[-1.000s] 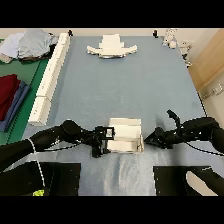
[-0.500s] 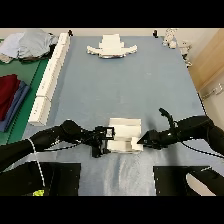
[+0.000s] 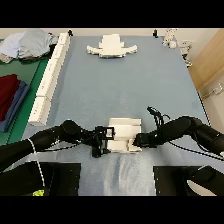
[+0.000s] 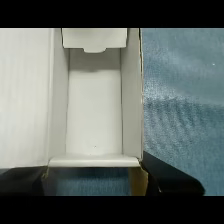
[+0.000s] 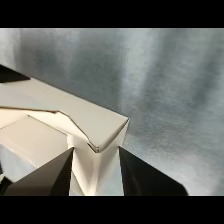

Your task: Fold the box.

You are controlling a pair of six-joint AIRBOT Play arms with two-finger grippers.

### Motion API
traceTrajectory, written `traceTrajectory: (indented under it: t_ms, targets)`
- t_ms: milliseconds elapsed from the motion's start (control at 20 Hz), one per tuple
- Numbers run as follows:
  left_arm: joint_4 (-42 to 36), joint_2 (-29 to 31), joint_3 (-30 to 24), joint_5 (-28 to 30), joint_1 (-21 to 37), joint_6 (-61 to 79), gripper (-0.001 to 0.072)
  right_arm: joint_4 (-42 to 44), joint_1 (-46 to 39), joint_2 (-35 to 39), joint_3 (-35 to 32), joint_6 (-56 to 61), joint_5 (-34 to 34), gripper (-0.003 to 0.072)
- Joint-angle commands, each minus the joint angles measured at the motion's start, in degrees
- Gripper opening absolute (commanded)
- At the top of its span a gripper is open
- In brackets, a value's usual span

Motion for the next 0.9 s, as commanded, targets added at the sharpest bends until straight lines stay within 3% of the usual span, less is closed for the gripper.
traceTrajectory:
  t_ms: [0,400,650,850]
  targets:
    - [0.1,0.0,0.0,0.1,0.0,0.1,0.0407,-14.4,7.6,-0.6,4.4,16.2,1.9,0.0414]
    - [0.1,0.0,0.0,0.1,0.0,0.1,0.0408,-31.1,20.5,-11.6,14.9,37.3,-7.8,0.0413]
    - [0.1,0.0,0.0,0.1,0.0,0.1,0.0407,-32.7,24.2,-17.6,19.1,42.8,-11.8,0.0412]
    - [0.1,0.0,0.0,0.1,0.0,0.1,0.0407,-33.4,24.3,-18.6,19.3,45.5,-13.7,0.0351]
